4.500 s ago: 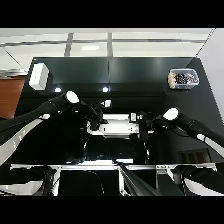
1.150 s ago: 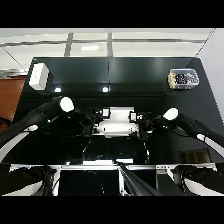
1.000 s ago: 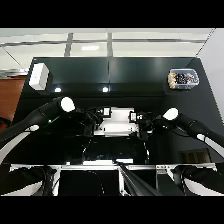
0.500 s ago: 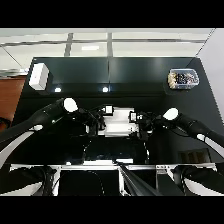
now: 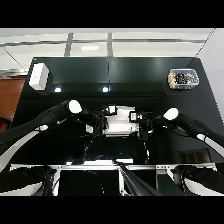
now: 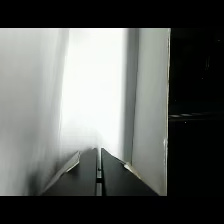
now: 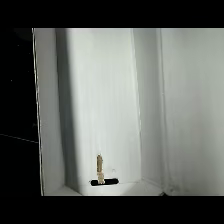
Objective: Fold the box and place the chain.
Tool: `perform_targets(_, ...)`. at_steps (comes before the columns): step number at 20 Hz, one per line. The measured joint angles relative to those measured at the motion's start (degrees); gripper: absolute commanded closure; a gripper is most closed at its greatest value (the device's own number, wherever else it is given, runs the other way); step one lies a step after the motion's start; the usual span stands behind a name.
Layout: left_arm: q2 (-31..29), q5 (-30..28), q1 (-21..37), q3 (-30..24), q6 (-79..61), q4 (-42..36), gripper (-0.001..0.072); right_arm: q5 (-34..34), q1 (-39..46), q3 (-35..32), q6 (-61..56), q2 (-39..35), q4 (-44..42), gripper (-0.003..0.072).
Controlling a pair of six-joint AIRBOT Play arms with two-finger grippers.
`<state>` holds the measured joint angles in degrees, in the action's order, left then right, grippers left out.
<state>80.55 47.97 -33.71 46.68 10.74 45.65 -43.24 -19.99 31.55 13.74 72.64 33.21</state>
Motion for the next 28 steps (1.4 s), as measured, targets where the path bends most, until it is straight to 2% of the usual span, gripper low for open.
perform_targets(1,0.02,0.20,-0.04,0.00,0.00,-0.15,0.0306,0.02,0.00,0.00,-0.02,0.00,0.00,0.0558)
perform_targets(2,0.04,0.46,-0.07,0.00,0.20,-0.26,0.0340,0.04,0.00,0.02,-0.02,0.00,-0.02,0.0558)
perform_targets(3,0.04,0.55,-0.07,0.00,0.20,-0.22,0.0530,0.04,0.00,0.00,-0.02,0.00,-0.02,0.0558)
perform_targets(4,0.04,0.66,-0.07,0.00,0.17,-0.02,0.0520,0.04,0.00,0.00,0.00,0.00,0.00,0.0558)
perform_targets(5,0.04,0.70,-0.07,0.00,0.17,-0.04,0.0348,0.04,0.00,0.02,0.00,0.00,0.00,0.0558)
perform_targets(6,0.04,0.70,-0.11,0.00,0.17,-0.17,0.0302,0.04,0.00,0.00,0.00,0.00,0.00,0.0559)
perform_targets(7,0.02,0.68,-0.11,0.00,0.20,-0.20,0.0332,0.04,0.00,0.02,0.00,0.00,0.00,0.0558)
perform_targets(8,-0.11,0.83,0.00,0.02,0.26,-0.07,0.0561,0.04,0.00,0.02,0.00,0.00,0.00,0.0558)
perform_targets(9,-0.39,1.11,0.28,0.09,0.70,0.28,0.0687,0.04,0.00,0.02,0.02,0.00,0.00,0.0558)
perform_targets(14,-5.35,4.15,5.90,1.07,9.18,2.25,0.0688,0.04,0.00,0.02,0.00,0.00,0.00,0.0559)
perform_targets(18,-8.74,5.22,18.60,-1.16,27.58,2.67,0.0688,0.07,0.00,0.02,0.00,0.00,0.00,0.0558)
perform_targets(21,-9.49,7.41,28.79,-5.51,42.69,1.86,0.0688,0.04,0.00,0.00,0.00,0.00,0.00,0.0559)
perform_targets(23,-9.64,9.73,33.20,-9.38,48.00,-1.79,0.0688,0.04,0.00,0.02,0.00,0.00,0.00,0.0559)
perform_targets(25,-9.70,10.71,34.86,-12.96,51.19,-5.25,0.0689,0.04,0.00,0.02,0.00,0.00,0.00,0.0558)
perform_targets(28,-9.22,10.99,32.89,-16.20,54.38,-8.09,0.0689,0.04,0.00,0.02,0.00,0.00,0.00,0.0558)
